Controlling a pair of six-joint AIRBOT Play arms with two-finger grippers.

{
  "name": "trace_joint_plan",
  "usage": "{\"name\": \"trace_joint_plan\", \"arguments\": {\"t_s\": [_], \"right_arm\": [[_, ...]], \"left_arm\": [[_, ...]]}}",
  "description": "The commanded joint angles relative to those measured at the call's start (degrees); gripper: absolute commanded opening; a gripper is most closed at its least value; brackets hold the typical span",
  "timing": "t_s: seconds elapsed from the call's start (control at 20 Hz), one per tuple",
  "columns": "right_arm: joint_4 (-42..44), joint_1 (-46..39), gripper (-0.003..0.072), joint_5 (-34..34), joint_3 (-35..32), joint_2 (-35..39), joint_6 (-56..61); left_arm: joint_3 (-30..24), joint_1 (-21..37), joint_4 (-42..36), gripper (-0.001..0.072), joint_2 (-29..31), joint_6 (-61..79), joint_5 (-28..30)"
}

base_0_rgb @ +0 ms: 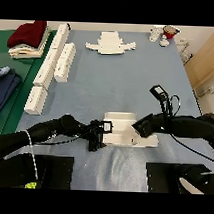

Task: Fold the box.

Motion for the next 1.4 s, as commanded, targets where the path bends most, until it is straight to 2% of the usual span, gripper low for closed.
{"name": "trace_joint_plan", "arguments": {"t_s": [0.0,0.05,0.1,0.15,0.25,0.4,0.65,0.8,0.9,0.95,1.25,1.3,1.35], "right_arm": [[-4.39,0.04,0.0307,-13.99,-0.04,5.68,-14.88],[-6.23,0.04,0.0321,-15.26,-0.13,5.70,-16.85],[-9.07,0.04,0.0491,-15.23,-0.66,5.60,-19.08],[-10.95,0.04,0.0585,-14.34,-1.68,4.92,-22.56],[-10.49,0.07,0.0585,-10.73,-4.70,3.10,-28.57],[-5.29,0.07,0.0585,-4.87,-8.46,-0.66,-40.72],[-1.42,0.07,0.0575,2.10,-9.40,-5.92,-53.37],[1.20,0.09,0.0307,2.97,-9.38,-7.19,-55.41],[3.50,0.09,0.0226,2.97,-9.38,-7.26,-56.28],[4.28,0.09,0.0156,2.97,-9.38,-7.26,-56.35],[7.41,0.17,0.0154,3.45,-9.40,-7.30,-58.07],[8.04,0.17,0.0185,3.48,-9.40,-7.67,-58.27],[8.72,0.17,0.0348,3.45,-9.40,-8.35,-58.27]], "left_arm": [[-0.02,0.02,0.00,0.0443,0.04,-0.02,0.02],[-0.02,0.02,0.00,0.0443,0.04,-0.02,0.02],[-0.02,0.02,0.00,0.0442,0.04,-0.02,0.02],[-0.02,0.02,0.00,0.0443,0.04,-0.04,0.02],[-0.02,0.00,0.00,0.0443,0.04,-0.02,0.02],[-0.02,0.02,0.00,0.0443,0.04,-0.02,0.00],[-0.02,0.02,0.00,0.0443,0.04,-0.02,0.02],[-0.02,0.02,0.00,0.0443,0.04,-0.02,0.02],[-0.02,0.02,0.00,0.0443,0.04,-0.04,0.02],[-0.02,0.02,0.00,0.0443,0.04,-0.02,0.02],[-0.02,0.02,0.00,0.0442,0.04,-0.04,0.02],[-0.02,0.02,0.00,0.0443,0.04,-0.02,0.02],[-0.02,0.02,0.00,0.0443,0.04,-0.02,0.02]]}}
